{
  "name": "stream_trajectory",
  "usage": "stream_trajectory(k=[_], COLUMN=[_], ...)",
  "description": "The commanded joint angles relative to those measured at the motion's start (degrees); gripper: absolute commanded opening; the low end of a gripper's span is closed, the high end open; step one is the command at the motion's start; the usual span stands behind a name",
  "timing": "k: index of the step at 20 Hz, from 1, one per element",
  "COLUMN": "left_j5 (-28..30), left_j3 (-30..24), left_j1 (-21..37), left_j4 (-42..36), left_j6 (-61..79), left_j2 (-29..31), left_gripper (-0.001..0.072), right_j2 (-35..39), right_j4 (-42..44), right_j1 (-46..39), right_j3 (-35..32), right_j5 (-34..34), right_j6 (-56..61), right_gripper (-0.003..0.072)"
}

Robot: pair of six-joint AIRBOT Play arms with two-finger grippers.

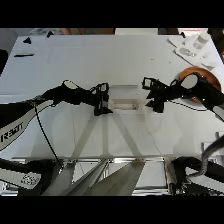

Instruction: Fold the box and place the chain.

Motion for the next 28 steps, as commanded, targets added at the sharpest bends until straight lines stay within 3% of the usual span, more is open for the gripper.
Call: stream_trajectory(k=[1, 5, 10, 13, 15, 16, 17, 19, 20, 21, 23, 25, 27, 28], left_j5=[0.0, 0.0, 0.0, 0.0, 0.0, 0.0, 0.0, 0.0, 0.0, 0.0, 0.0, 0.0, 0.0, 0.0], left_j3=[0.0, 0.0, 0.0, 0.0, 0.0, 0.0, 0.0, 0.0, 0.0, 0.0, 0.0, 0.0, 0.0, 0.0], left_j1=[0.0, 0.0, 0.0, 0.0, 0.0, 0.0, 0.0, 0.0, 0.0, 0.0, 0.0, 0.0, 0.0, 0.0], left_j4=[0.0, 0.0, 0.0, 0.0, 0.0, 0.0, 0.0, 0.0, 0.0, 0.0, 0.0, 0.0, 0.0, 0.0], left_j6=[0.0, 0.0, 0.0, 0.0, 0.0, 0.0, 0.0, 0.0, 0.0, 0.0, 0.0, 0.0, 0.0, 0.0], left_j2=[0.0, 0.0, 0.0, 0.0, 0.0, 0.0, 0.0, 0.0, 0.0, 0.0, 0.0, 0.0, 0.0, 0.0], left_gripper=[0.0318, 0.0318, 0.0318, 0.0318, 0.0318, 0.0318, 0.0318, 0.0318, 0.0318, 0.0318, 0.0318, 0.0318, 0.0318, 0.0318], right_j2=[-3.8, -5.4, -5.4, -5.4, -5.4, -5.4, -5.4, -5.4, -5.4, -5.4, -5.4, -4.5, -2.3, -0.9], right_j4=[6.5, 7.9, 8.0, 8.0, 8.0, 8.0, 8.0, 8.0, 8.0, 8.0, 7.9, 7.6, 6.0, 5.7], right_j1=[2.5, 4.9, 6.4, 7.1, 7.2, 7.2, 7.2, 7.2, 7.2, 7.2, 7.2, 7.2, 6.9, 6.2], right_j3=[0.0, 0.0, 0.0, 0.0, 0.0, 0.0, 0.0, 0.0, 0.0, 0.0, 0.0, 0.0, 0.0, 0.0], right_j5=[-3.1, -5.4, -5.0, -3.7, -3.9, -4.2, -4.4, -4.6, -4.6, -4.6, -4.6, -4.6, -4.5, -3.9], right_j6=[-8.6, -9.2, -9.2, -9.2, -9.2, -9.2, -9.2, -9.2, -9.2, -9.1, -8.4, -5.6, -3.1, -1.7], right_gripper=[0.0358, 0.0332, 0.0234, 0.0229, 0.0078, 0.0055, 0.008, 0.0406, 0.0467, 0.0466, 0.0415, 0.0254, 0.0154, 0.0149])
